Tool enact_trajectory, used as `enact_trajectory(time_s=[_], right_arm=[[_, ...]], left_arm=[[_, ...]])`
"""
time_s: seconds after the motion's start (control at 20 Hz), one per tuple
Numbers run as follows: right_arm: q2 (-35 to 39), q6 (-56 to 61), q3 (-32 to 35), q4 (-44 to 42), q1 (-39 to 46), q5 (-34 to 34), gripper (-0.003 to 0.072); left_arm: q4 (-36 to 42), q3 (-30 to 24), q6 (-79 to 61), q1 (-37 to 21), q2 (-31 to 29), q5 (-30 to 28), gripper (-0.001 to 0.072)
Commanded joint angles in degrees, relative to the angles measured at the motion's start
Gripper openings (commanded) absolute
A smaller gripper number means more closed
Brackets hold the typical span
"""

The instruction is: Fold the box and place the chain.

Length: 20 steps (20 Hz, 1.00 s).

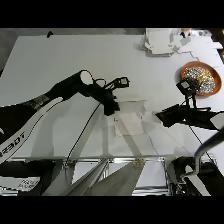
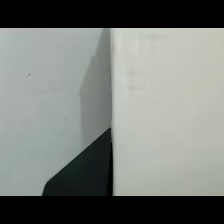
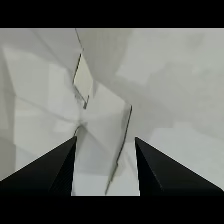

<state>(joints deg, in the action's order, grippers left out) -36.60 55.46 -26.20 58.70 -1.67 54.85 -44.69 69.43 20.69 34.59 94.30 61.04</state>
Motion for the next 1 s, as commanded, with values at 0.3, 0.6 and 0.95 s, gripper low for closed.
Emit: enact_trajectory(time_s=[0.3,0.6,0.95], right_arm=[[0.0,0.0,-0.4,2.0,0.0,1.2,0.0414],[0.0,0.0,-0.4,1.2,0.0,0.2,0.0413],[0.0,0.0,-0.4,0.6,0.0,0.2,0.0413]], left_arm=[[4.3,-3.9,-9.4,3.2,-0.1,-12.5,-0.0005],[1.4,-4.2,-10.4,3.2,0.2,-10.6,0.0003],[0.1,-4.2,-13.0,3.3,0.2,-4.7,0.0001]])
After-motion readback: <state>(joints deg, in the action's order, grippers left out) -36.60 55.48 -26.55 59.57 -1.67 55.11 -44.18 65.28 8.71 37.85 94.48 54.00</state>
